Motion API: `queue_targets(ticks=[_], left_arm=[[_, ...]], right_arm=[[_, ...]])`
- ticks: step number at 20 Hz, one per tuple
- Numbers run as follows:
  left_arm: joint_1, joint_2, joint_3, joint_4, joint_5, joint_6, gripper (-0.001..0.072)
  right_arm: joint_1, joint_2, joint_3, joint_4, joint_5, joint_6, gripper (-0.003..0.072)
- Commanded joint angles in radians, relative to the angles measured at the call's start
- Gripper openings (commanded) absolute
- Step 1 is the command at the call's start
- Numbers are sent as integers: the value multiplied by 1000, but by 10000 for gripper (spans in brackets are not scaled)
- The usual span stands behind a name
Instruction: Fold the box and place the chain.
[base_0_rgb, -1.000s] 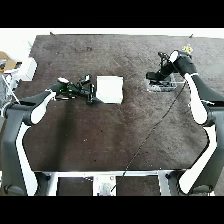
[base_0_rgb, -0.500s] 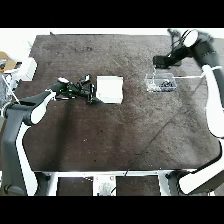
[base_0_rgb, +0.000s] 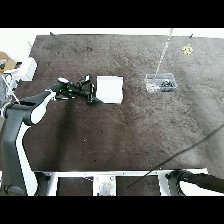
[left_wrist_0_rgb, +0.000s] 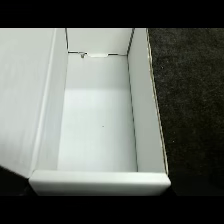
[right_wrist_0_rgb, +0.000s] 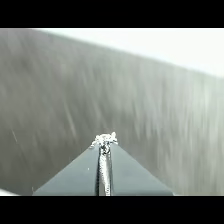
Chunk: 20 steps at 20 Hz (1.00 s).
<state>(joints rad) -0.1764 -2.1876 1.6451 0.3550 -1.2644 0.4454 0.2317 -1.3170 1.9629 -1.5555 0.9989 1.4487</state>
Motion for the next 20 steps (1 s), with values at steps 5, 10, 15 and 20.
queue_targets(ticks=[5, 10, 15, 20], left_arm=[[1, 0, 0, 0, 0, 0, 346], [1, 0, 0, 0, 0, 0, 345], [1, 0, 0, 0, 0, 0, 345], [1, 0, 0, 0, 0, 0, 345]], right_arm=[[203, 99, -2, -31, -333, -96, 5], [290, 99, -77, -30, -335, -95, 5], [356, 99, -295, 60, -447, -95, 5], [362, 50, -573, 148, -637, -84, 5]])
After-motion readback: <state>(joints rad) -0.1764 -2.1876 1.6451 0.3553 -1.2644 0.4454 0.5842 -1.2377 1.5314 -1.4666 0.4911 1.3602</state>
